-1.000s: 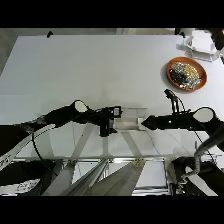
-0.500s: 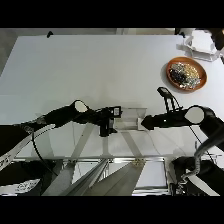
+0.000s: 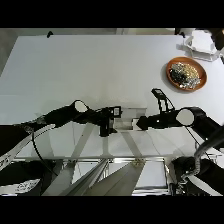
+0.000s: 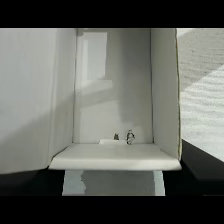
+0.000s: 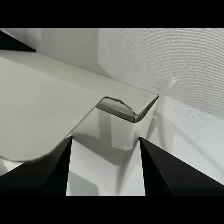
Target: Fold the box and place the chain.
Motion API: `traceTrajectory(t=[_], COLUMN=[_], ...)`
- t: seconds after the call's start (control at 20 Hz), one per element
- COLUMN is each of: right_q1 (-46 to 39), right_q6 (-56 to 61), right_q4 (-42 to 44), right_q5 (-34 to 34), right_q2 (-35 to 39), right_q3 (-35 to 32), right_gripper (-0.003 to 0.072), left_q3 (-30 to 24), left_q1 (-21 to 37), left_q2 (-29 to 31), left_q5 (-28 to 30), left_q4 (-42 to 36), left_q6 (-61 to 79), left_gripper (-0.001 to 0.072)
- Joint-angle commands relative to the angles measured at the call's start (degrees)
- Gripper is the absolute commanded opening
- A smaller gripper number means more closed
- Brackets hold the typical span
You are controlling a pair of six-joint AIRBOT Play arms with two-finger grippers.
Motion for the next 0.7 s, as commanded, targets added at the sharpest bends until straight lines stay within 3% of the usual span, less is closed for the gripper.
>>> traceTrajectory(t=[0.0,0.45,0.65], right_q1=[0.61,9.77,12.87], right_q6=[3.02,16.83,25.9], right_q4=[-0.17,-12.31,-18.91], right_q5=[-0.76,1.27,1.25], right_q2=[-0.94,-7.43,-8.76], right_q3=[0.66,6.54,6.64], right_gripper=[0.0459,0.0456,0.0399], left_q3=[0.02,0.02,0.02], left_q1=[0.0,0.0,0.0], left_q2=[0.02,0.02,0.02], left_q5=[0.0,0.0,-0.02], left_q4=[0.02,0.02,0.02], left_q6=[0.02,0.02,0.02], left_gripper=[0.0435,0.0435,0.0435])
